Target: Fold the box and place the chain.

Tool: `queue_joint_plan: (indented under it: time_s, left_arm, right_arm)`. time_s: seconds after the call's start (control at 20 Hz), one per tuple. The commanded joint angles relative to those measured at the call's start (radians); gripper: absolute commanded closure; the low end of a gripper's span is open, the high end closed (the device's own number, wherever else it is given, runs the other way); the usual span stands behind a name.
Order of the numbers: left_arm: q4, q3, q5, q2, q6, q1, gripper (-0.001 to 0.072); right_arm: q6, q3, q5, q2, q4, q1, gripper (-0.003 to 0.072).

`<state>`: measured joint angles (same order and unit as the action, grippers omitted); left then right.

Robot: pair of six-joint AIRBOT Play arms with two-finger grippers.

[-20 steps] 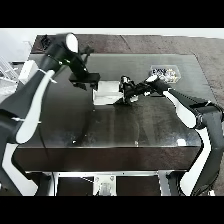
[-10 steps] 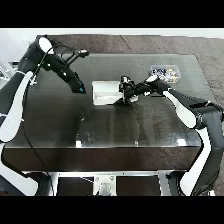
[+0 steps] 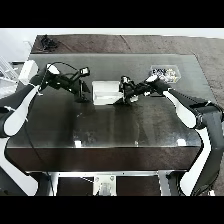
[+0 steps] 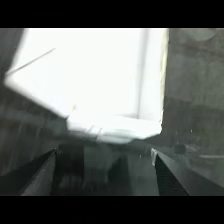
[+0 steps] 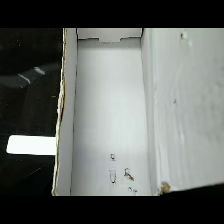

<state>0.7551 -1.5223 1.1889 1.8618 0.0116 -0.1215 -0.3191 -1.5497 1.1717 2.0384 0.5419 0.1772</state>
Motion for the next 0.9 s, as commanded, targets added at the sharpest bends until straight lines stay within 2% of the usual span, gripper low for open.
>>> queue_joint_plan:
  time_s: [0.0, 0.15, 0.85]
  left_arm:
    - [-0.217, 0.014, 0.048, 0.061, 0.234, 0.038, -0.0011]
    - [-0.258, 0.014, 0.064, 0.083, 0.268, 0.071, -0.0011]
    - [-0.286, 0.011, 0.096, 0.124, 0.352, 0.073, -0.0011]
  right_arm:
    - [0.0, 0.0, 0.0, 0.001, 0.0, 0.0, 0.0178]
    - [0.0, 0.0, 0.0, 0.001, 0.0, 0.0, 0.0178]
    - [0.0, 0.0, 0.0, 0.001, 0.0, 0.0, 0.0178]
